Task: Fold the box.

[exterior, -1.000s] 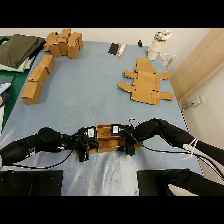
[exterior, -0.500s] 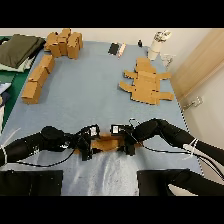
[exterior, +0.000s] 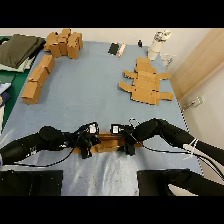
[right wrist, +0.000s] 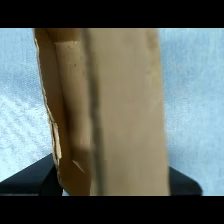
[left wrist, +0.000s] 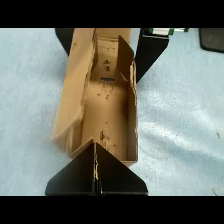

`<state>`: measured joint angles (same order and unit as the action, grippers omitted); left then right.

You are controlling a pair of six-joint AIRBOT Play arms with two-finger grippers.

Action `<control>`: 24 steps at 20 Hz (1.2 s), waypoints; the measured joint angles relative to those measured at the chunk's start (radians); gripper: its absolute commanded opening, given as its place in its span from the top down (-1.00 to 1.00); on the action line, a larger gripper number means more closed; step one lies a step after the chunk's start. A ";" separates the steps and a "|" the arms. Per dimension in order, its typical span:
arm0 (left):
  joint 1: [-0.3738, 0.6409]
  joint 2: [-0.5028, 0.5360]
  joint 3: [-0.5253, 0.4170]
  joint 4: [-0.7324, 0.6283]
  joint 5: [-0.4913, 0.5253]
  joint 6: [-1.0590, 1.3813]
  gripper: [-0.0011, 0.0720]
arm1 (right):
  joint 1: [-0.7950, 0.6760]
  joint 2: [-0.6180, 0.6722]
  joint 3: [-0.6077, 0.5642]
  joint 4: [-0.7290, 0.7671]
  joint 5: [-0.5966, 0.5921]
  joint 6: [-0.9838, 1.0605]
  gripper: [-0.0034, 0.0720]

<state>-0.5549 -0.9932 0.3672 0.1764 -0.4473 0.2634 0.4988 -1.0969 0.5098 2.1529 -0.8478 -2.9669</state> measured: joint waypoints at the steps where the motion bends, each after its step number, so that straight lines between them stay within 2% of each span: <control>1: 0.005 0.027 0.000 0.082 0.002 -0.097 0.94 | 0.000 0.000 0.000 0.000 0.000 0.000 -0.42; 3: 0.023 0.091 0.000 0.261 -0.027 -0.333 0.94 | 0.000 0.000 0.000 0.000 0.000 0.000 -0.42; 8: 0.151 0.322 0.001 0.710 -0.211 -1.200 0.94 | 0.000 0.000 0.000 0.000 0.000 0.000 -0.42; 10: 0.222 0.382 0.000 0.837 -0.286 -1.508 0.94 | 0.000 0.000 0.000 0.000 0.000 0.000 -0.42; 12: 0.269 0.398 -0.011 0.906 -0.369 -1.708 0.94 | 0.000 0.000 0.000 0.000 0.000 0.000 -0.42; 14: 0.295 0.380 -0.029 0.930 -0.420 -1.838 0.94 | 0.000 0.000 0.000 0.000 0.000 0.000 -0.42; 16: 0.307 0.345 -0.047 0.887 -0.430 -1.883 0.94 | 0.000 0.000 0.000 0.000 0.000 0.000 -0.42; 20: 0.269 0.264 -0.066 0.753 -0.351 -1.883 0.94 | 0.000 0.000 0.000 0.000 0.000 0.000 -0.42; 24: 0.160 0.184 -0.073 0.653 -0.257 -1.881 0.94 | 0.000 0.000 0.000 0.000 0.001 0.000 -0.42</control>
<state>-0.3950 -0.8093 0.2939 0.8295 -0.7044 -1.6180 0.4988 -1.0969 0.5098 2.1525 -0.8471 -2.9669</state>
